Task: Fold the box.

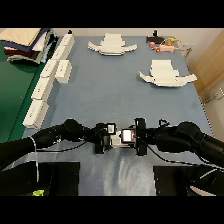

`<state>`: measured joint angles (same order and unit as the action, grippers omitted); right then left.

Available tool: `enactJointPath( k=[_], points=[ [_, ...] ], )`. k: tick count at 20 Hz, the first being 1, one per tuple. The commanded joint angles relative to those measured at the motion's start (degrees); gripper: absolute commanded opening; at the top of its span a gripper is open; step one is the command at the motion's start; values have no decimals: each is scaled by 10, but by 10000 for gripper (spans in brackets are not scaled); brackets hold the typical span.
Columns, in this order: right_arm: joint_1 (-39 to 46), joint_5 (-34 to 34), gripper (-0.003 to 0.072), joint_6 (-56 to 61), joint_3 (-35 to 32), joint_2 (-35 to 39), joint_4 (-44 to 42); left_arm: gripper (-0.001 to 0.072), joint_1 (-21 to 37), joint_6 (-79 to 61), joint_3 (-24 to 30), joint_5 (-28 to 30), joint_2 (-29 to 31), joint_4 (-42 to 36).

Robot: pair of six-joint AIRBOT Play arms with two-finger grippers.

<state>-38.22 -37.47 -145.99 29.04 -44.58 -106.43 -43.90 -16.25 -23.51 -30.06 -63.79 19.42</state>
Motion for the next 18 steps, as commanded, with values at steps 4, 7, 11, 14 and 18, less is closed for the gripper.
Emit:
enactJointPath(
  k=[4,7,11,14,18],
  points=[
    [0,-35,338,0,0,-18,-27,527,0,0,0,0,0,0],
    [0,-41,338,1,0,-18,-27,527,0,0,0,0,0,0],
    [0,-41,349,43,7,-10,-27,527,0,0,0,0,0,0],
    [0,-58,349,116,14,15,-27,527,0,0,0,0,0,0],
    [0,-97,2,271,14,45,-29,527,0,0,0,0,0,0]
  ],
)
